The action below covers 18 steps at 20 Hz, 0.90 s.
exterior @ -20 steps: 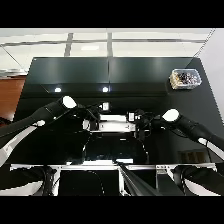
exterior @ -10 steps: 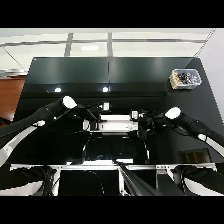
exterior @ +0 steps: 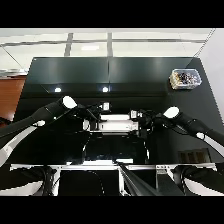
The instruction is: Fold the box and place the chain.
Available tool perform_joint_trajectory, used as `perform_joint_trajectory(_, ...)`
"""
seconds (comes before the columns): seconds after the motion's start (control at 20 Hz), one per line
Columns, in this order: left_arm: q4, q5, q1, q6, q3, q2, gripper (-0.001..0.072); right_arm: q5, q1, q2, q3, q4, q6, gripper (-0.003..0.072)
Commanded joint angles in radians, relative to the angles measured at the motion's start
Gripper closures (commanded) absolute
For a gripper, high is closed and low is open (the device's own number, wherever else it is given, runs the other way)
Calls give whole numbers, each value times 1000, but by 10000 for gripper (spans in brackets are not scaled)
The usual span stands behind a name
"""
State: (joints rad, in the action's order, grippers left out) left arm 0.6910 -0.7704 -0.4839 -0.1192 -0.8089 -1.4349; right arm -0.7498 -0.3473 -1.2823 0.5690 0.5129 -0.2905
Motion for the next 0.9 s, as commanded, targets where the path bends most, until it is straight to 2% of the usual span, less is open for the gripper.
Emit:
perform_joint_trajectory(0.0,0,1,0,0,-1,0,678,20,-16,-5,4,31,31,92)
perform_joint_trajectory(0.25,0,0,0,0,-1,0,678,35,-21,-8,6,32,47,92)
perform_joint_trajectory(0.45,0,0,0,0,-1,0,678,45,-39,-31,30,86,118,92)
perform_joint_trajectory(0.85,0,1,0,0,-1,0,678,36,-33,-31,31,87,117,93)
